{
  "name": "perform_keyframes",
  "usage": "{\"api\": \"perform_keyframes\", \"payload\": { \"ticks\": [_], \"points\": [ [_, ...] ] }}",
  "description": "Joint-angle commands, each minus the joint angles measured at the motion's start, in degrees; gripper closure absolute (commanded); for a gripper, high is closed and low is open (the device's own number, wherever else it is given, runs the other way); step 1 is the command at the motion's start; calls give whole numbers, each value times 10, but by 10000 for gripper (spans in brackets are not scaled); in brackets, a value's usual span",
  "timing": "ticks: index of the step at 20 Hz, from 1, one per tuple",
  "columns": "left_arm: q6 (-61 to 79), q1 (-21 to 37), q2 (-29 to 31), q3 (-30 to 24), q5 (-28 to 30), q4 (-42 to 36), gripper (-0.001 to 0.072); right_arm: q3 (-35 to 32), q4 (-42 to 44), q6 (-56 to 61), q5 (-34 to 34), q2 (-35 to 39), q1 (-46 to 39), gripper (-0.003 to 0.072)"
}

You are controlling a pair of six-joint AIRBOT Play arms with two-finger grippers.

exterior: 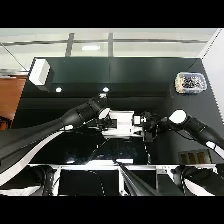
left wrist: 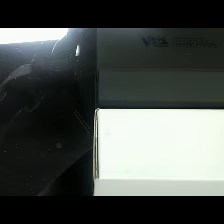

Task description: Fold the box and place the chain.

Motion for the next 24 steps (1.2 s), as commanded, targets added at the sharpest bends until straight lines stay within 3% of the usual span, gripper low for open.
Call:
{"api": "perform_keyframes", "payload": {
  "ticks": [1, 6, 9, 12, 14, 15, 17, 18, 19, 20, 22, 23, 24],
  "points": [
    [0, 0, 0, 0, 0, 0, 680, 0, 49, 1, 0, -1, 0, 481],
    [0, 0, 0, 0, 0, 0, 679, 0, 81, 6, -6, -20, 32, 480],
    [0, 1, -1, 0, 0, 0, 680, -7, 86, 41, -65, -28, 39, 480],
    [0, 0, -1, 0, 0, 0, 680, -7, 85, 47, -47, -28, 38, 480],
    [0, 0, -1, 0, 0, 0, 680, -7, 85, 48, -46, -28, 38, 310],
    [0, 0, -1, 0, 0, 0, 680, -7, 84, 48, -44, -28, 38, 313],
    [0, 0, -1, 0, 0, 0, 680, -7, 85, 50, -44, -28, 38, 466],
    [0, 0, -1, 0, 0, 0, 680, -7, 87, 53, -46, -28, 38, 276],
    [0, 0, -1, 0, 0, 0, 680, -7, 88, 53, -46, -28, 38, 243],
    [0, 0, -1, 0, 0, 0, 680, -7, 86, 53, -46, -28, 38, 422],
    [0, 0, -1, 0, 0, 0, 680, -5, 84, 74, -47, -25, 37, 631],
    [1, 1, -1, 0, 2, 2, 680, 5, 71, 163, -41, -13, 29, 680],
    [1, 1, -1, 0, 0, 4, 680, 19, 43, 279, -24, 6, 12, 679]
  ]
}}
